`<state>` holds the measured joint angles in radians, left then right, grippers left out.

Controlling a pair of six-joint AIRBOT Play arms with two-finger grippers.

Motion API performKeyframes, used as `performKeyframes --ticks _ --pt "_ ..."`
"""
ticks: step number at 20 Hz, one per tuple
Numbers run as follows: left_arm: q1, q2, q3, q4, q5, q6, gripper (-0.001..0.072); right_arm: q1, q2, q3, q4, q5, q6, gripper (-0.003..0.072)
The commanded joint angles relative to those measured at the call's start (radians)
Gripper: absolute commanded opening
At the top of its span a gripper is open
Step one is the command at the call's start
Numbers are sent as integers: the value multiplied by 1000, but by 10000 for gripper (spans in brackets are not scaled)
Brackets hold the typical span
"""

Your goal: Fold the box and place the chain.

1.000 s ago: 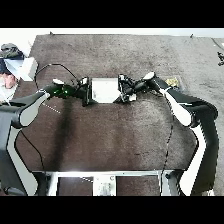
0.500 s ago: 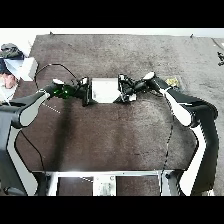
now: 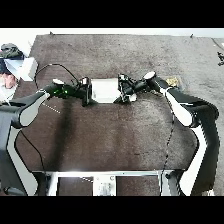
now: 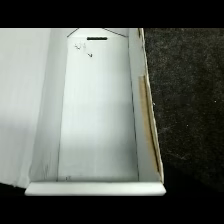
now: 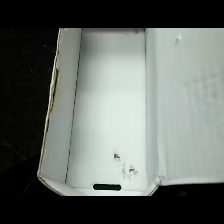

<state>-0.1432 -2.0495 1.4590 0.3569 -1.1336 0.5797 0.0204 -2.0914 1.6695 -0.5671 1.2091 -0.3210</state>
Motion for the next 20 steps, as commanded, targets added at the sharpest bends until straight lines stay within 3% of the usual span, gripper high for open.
performKeyframes --ticks 1,6,16,17,20 --pt "1 -1 0 0 -1 -3 275 -1 20 1 -65 11 12 593" --pt "1 -1 0 0 -1 -3 275 -13 34 1 -172 21 91 592" --pt "1 -1 0 0 -1 -3 275 -107 148 1 -137 39 184 588" --pt "1 -1 0 0 -2 -3 275 -107 158 1 -91 71 192 534" --pt "1 -1 0 0 -2 -3 274 -104 163 1 99 211 191 -4"
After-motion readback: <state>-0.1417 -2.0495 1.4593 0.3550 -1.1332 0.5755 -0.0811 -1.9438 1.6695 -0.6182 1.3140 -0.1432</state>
